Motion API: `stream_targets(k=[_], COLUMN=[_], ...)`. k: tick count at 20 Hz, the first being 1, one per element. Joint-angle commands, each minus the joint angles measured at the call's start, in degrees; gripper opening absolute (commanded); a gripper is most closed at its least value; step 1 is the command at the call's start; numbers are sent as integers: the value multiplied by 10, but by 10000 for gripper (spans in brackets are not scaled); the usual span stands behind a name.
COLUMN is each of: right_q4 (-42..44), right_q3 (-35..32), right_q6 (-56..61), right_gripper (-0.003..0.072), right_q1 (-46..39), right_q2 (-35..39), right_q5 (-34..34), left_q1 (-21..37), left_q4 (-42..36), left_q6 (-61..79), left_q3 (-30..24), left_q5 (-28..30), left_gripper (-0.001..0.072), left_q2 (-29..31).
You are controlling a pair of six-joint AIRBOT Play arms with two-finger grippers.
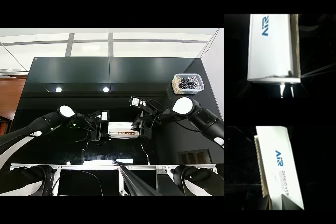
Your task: Fold the box and place the chain.
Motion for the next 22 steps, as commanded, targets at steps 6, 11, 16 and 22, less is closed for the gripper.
stream_targets(k=[6, 11, 16, 22], right_q4=[-4, 9, 31, 48], right_q3=[-14, -28, -28, -28], right_q6=[9, 15, 15, 15], right_gripper=[159, 161, 164, 214], right_q1=[0, 0, 0, 0], right_q2=[0, 0, 0, 0], right_q5=[-7, -12, -17, -19], left_q1=[0, 0, 0, 0], left_q4=[0, 0, 0, 0], left_q6=[0, 0, 0, 0], left_q3=[0, 0, 0, 0], left_q5=[0, 0, 0, 0], left_gripper=[395, 395, 395, 395], left_q2=[0, 0, 0, 0])
